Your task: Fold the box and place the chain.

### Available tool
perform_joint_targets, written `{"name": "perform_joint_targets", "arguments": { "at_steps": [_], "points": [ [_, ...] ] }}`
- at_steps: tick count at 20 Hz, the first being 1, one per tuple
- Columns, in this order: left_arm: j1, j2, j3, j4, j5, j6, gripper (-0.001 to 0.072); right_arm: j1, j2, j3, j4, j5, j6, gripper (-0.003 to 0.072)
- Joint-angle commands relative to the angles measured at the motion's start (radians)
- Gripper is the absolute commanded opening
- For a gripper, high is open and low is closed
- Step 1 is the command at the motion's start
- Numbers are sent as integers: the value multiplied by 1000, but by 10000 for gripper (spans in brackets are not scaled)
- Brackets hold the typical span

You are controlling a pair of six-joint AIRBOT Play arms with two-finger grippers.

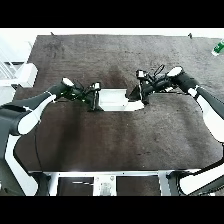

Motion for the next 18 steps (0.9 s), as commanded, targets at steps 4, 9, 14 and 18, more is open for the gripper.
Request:
{"name": "perform_joint_targets", "arguments": {
  "at_steps": [4, 9, 14, 18],
  "points": [
    [0, 0, 1, 0, 4, 0, 527, 55, 12, -12, 380, 79, 3, 12],
    [1, 0, 1, 0, 4, 0, 527, 77, 7, -24, 418, -200, 93, 11],
    [1, 0, 0, -1, 5, 0, 527, 76, -32, -24, 398, -288, 100, 12],
    [1, 0, 0, -1, 6, -1, 527, 76, -62, -25, 390, -332, 100, 12]
  ]
}}
